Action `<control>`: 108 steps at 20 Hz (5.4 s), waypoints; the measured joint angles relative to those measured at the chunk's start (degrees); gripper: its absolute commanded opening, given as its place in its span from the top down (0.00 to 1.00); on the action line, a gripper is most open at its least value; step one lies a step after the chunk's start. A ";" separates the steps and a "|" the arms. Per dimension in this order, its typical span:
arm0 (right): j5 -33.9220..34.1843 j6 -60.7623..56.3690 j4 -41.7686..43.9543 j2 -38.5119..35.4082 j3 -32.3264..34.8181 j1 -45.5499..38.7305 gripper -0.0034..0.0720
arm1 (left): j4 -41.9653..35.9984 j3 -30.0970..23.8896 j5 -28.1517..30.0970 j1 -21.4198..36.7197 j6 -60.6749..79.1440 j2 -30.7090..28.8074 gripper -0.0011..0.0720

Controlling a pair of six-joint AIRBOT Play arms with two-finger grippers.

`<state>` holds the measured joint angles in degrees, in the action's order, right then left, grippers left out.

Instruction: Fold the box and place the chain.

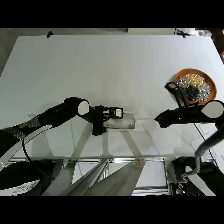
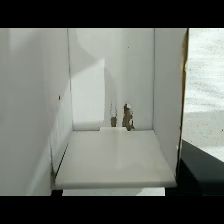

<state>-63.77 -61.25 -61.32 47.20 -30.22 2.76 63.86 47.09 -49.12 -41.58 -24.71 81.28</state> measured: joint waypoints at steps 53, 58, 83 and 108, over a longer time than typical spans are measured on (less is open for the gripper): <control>8.07 -0.35 25.00 19.04 0.13 13.03 0.33 | 0.02 0.00 -0.13 0.00 0.00 0.02 0.70; 14.75 -6.78 21.55 19.04 -0.09 16.94 0.34 | 0.02 0.00 -0.17 0.00 0.00 0.02 0.70; 10.51 -49.64 -16.98 26.86 -14.64 37.42 0.40 | 0.04 0.00 -0.39 0.00 0.00 0.02 0.70; 7.52 -52.76 -20.79 28.83 -14.99 38.88 0.40 | 0.22 0.00 -0.46 0.02 0.15 0.04 0.70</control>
<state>-56.25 -114.02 -82.11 76.03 -45.21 41.65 64.07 47.09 -49.58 -41.56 -24.56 81.32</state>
